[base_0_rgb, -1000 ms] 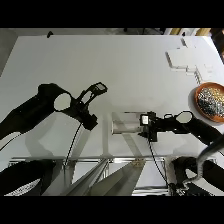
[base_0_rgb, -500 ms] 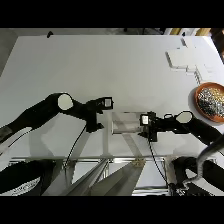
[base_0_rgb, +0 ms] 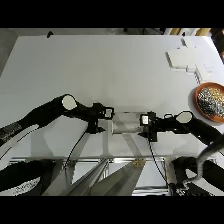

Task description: Fold the box and place the chain.

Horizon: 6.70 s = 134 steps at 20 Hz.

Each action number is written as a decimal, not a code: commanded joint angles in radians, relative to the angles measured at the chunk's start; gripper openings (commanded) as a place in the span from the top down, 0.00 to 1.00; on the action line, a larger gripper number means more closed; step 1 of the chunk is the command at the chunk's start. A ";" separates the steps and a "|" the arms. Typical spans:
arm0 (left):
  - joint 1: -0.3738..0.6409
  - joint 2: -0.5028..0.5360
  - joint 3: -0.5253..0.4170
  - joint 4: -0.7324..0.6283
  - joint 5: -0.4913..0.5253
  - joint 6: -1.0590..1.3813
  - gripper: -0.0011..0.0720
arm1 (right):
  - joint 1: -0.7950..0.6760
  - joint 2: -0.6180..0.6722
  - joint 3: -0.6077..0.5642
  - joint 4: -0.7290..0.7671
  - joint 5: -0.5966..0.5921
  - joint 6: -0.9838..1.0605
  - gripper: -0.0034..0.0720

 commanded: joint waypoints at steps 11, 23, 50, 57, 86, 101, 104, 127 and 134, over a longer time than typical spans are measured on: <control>-0.022 -0.025 -0.054 -0.202 0.026 0.095 0.02 | 0.000 0.001 0.000 0.000 0.000 0.000 0.50; -0.061 -0.073 -0.054 -0.285 0.076 0.039 0.01 | 0.000 0.001 0.000 0.000 0.000 0.000 0.50; -0.111 -0.074 -0.110 -0.334 0.225 0.029 0.04 | 0.000 0.001 0.000 0.000 0.000 0.000 0.50; -0.146 -0.076 -0.112 -0.389 0.251 0.096 0.04 | 0.000 0.001 0.000 0.000 0.000 0.000 0.50; -0.148 -0.084 -0.114 -0.412 0.240 0.092 0.75 | 0.000 0.001 0.000 0.000 -0.054 0.000 0.50; -0.148 -0.084 -0.114 -0.412 0.240 0.092 0.75 | 0.000 0.233 0.000 -0.302 0.039 0.317 0.02; -0.148 -0.084 -0.114 -0.412 0.240 0.092 0.75 | 0.000 0.327 0.000 -0.475 0.124 0.479 0.03; -0.148 -0.084 -0.114 -0.412 0.240 0.092 0.75 | 0.001 0.548 0.000 0.090 0.121 0.646 0.94; -0.148 -0.084 -0.114 -0.412 0.240 0.092 0.75 | 0.001 0.185 0.052 0.333 -0.084 0.441 0.94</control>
